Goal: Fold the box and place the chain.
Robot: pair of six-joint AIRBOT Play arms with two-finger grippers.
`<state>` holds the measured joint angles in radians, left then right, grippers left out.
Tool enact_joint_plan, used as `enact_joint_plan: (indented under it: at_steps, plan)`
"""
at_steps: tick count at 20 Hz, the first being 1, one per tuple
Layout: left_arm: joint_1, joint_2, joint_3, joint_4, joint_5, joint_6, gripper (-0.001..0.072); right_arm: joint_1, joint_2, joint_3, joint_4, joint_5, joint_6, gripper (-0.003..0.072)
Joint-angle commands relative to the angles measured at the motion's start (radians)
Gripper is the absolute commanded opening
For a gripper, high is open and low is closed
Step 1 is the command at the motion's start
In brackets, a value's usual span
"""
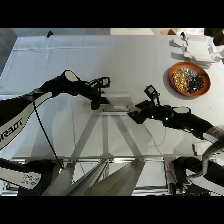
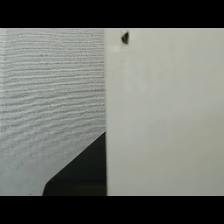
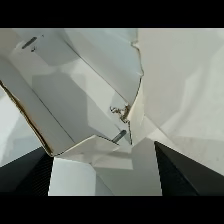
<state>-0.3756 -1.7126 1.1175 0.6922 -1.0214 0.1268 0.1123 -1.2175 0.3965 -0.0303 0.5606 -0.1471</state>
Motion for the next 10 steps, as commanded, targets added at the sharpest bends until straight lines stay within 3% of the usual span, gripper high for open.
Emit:
enact_joint_plan:
  at_steps: [1, 6, 10]
  plan:
    - [0.0, 0.0, 0.0, 0.0, 0.0, 0.0, 0.001, -0.01, 0.0, 0.0, 0.001, -0.002, -0.042, 0.0719]
    - [0.0, 0.0, 0.0, 0.0, 0.0, 0.0, 0.001, -0.047, -0.002, 0.005, 0.005, 0.013, -0.035, 0.0719]
    - [0.0, 0.0, 0.0, 0.0, 0.0, 0.0, 0.001, -0.047, -0.027, 0.045, -0.1, 0.128, -0.181, 0.0719]
